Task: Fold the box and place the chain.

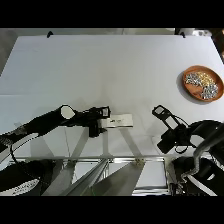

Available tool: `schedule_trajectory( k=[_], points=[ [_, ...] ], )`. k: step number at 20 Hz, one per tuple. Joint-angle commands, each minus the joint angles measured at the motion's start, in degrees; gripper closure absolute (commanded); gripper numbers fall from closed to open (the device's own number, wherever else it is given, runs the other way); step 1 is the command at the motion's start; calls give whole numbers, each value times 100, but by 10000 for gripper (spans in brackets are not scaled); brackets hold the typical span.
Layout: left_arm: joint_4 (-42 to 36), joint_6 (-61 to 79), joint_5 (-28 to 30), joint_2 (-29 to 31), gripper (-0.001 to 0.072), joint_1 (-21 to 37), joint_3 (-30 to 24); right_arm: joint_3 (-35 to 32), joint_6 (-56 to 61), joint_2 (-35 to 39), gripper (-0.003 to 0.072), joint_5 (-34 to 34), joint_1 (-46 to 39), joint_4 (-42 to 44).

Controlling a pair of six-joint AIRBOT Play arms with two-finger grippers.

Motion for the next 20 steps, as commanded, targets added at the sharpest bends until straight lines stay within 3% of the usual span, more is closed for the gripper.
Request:
schedule_trajectory(
  k=[1, 4, 9, 11, 12, 16, 20],
  points=[
    [2, 2, 2, 2, 502, 0, -2, 11, -382, -610, 675, 750, -717, 76],
    [2, 2, 2, 2, 502, 0, -2, 149, -1598, -1196, 674, 962, -2192, 1119],
    [-212, 0, -262, 2, 503, 0, -2, 308, -1790, -1309, 671, -238, -3816, 1491],
    [-149, -2, -490, 7, 536, 2, -2, 306, -1792, -1309, 666, -533, -3991, 1467],
    [-144, -144, -494, 42, 698, 13, -2, 308, -1790, -1309, 664, -651, -3993, 1443],
    [330, -1770, -413, 667, 702, 313, -2, 306, -1792, -1309, 665, -662, -3993, 1453],
    [2070, -4120, -269, 1812, 701, 1449, -2, 306, -1792, -1309, 665, -660, -3993, 1451]
  ],
)
